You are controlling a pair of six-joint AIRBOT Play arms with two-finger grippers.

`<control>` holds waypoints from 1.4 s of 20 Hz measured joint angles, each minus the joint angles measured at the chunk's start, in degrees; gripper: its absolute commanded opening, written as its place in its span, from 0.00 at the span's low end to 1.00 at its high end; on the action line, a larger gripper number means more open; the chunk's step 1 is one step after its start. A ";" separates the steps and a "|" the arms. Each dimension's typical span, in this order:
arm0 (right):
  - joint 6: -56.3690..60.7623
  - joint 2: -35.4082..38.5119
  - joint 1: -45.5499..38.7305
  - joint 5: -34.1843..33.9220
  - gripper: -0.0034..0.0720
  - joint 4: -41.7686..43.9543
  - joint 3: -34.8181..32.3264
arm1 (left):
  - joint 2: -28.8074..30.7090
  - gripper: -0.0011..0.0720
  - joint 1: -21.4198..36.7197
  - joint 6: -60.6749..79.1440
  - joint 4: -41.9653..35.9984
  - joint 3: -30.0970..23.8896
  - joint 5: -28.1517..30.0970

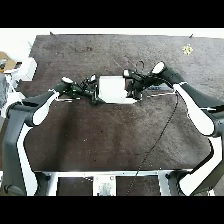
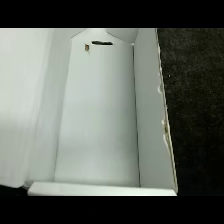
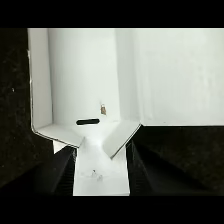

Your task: Fold the box and place the chain.

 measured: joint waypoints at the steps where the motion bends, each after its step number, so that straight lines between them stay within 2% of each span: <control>1: 0.31 -0.07 0.13 0.07 0.40 0.52 -0.13 | 0.00 0.86 0.00 0.00 0.00 0.00 0.00; 3: 0.59 -0.11 0.35 0.35 0.23 1.53 -0.59 | 0.00 0.86 0.00 0.00 0.02 0.00 -0.04; 8: 0.46 -0.22 0.59 -0.22 0.28 5.79 -2.21 | 0.00 0.86 0.02 0.00 0.02 0.00 -0.04; 12: -1.42 -1.05 1.73 -3.48 0.28 9.73 -2.64 | 0.00 0.86 0.04 0.00 0.02 0.00 0.00; 20: -2.14 -2.34 3.28 -5.55 0.28 7.50 -2.78 | 0.00 0.86 0.02 -0.02 0.00 0.00 0.00; 21: -2.16 -2.36 3.28 -5.44 0.51 7.58 -2.78 | 0.00 0.86 0.02 -0.02 0.00 0.00 -0.02; 22: -2.19 -2.40 3.28 -5.38 0.58 8.11 -2.78 | 0.00 0.86 0.02 -0.02 0.00 0.00 -0.02; 26: -2.40 -2.43 3.26 -5.09 0.59 9.84 -2.80 | 0.00 0.86 0.04 -0.02 0.04 0.00 -0.11; 27: -2.40 -2.43 3.26 -5.03 0.77 10.10 -2.80 | 0.00 0.86 0.04 -0.02 0.04 0.00 -0.11; 28: -2.38 -2.43 3.26 -4.87 1.00 10.34 -2.78 | 0.00 0.86 0.04 0.00 0.07 0.00 -0.09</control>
